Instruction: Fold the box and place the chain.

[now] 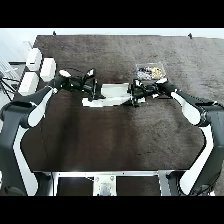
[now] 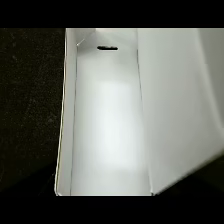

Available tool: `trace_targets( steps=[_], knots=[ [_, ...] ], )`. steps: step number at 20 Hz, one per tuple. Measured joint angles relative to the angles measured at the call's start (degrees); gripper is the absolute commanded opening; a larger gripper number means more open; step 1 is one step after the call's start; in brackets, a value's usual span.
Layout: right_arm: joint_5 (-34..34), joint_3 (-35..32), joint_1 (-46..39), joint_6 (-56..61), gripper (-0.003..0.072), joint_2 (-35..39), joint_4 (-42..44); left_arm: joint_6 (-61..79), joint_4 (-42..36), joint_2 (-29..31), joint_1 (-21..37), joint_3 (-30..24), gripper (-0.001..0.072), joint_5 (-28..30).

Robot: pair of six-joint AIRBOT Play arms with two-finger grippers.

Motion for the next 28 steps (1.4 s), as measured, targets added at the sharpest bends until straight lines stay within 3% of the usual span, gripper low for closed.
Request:
trace_targets(
  steps=[5, 6, 7, 12, 17, 19, 23, 28],
  knots=[
    [0.0, 0.0, 0.0, 0.0, 0.0495, 0.0, -0.1, -4.3, 0.0, 0.0, 4.5, 5.1, 0.0461, -6.3],
    [0.0, 0.0, 0.0, 0.0, 0.0494, 0.0, 0.0, -5.2, -0.4, 0.0, 5.7, 6.0, 0.0201, -8.0],
    [0.0, 0.0, 0.0, 0.0, 0.0495, 0.0, -0.1, -6.2, -1.4, 0.0, 6.8, 6.8, 0.0023, -9.8],
    [0.0, 0.0, 0.0, 0.0, 0.0495, 0.0, -0.1, -10.5, -7.3, 1.4, 9.8, 10.2, 0.0017, -20.2],
    [0.0, 0.0, 0.0, 0.0, 0.0494, 0.0, -0.1, -12.9, -6.1, 9.7, 8.4, 8.1, 0.0017, -19.2],
    [0.0, 0.0, 0.0, 0.0, 0.0495, 0.0, -0.1, -12.3, -5.4, 14.8, 7.1, 3.1, 0.0017, -14.3],
    [0.0, 0.0, 0.0, 0.0, 0.0494, 0.0, -0.1, -7.4, -4.8, 24.8, 3.8, -11.7, 0.0018, -2.2],
    [0.0, 0.0, 0.0, 0.0, 0.0495, 0.0, -0.1, -2.5, -4.4, 28.2, -0.4, -24.7, 0.0018, 5.6]
  ],
)
